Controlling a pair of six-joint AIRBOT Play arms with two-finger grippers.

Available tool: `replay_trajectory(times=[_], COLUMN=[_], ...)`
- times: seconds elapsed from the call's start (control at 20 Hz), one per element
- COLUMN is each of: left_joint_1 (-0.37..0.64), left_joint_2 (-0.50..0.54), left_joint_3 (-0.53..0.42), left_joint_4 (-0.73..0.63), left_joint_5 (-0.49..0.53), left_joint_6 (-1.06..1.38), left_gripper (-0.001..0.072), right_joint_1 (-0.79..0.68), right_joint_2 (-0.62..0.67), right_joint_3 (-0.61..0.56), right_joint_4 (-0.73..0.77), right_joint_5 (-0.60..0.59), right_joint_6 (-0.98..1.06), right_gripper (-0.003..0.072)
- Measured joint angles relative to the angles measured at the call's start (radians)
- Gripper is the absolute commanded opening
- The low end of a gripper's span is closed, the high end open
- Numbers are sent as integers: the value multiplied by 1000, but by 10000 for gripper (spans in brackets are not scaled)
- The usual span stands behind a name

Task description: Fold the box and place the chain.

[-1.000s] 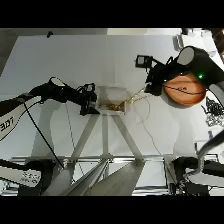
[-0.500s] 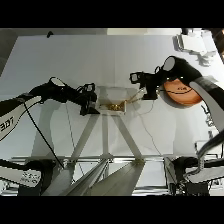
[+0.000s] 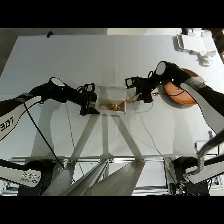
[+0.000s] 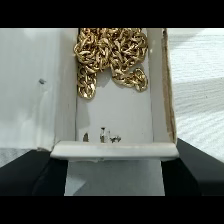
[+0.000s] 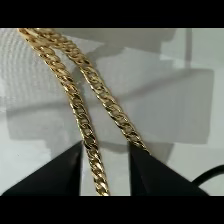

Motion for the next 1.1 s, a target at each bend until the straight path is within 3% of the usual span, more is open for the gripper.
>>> replay_trajectory(times=[0.05,0.1,0.15,0.65,1.1], left_joint_1=[0,0,0,0,0], left_joint_2=[0,0,0,0,0], left_joint_3=[0,0,0,0,0], left_joint_4=[0,0,0,0,0], left_joint_5=[0,0,0,0,0], left_joint_6=[0,0,0,0,0], left_gripper=[438,438,438,438,438], right_joint_1=[1,2,2,41,111], right_joint_2=[-4,-7,-9,22,307], right_joint_3=[0,0,0,-2,0], right_joint_4=[0,-2,-2,-22,50], right_joint_5=[6,10,16,82,105], right_joint_6=[6,7,10,161,479], right_gripper=[230,59,12,9,9])
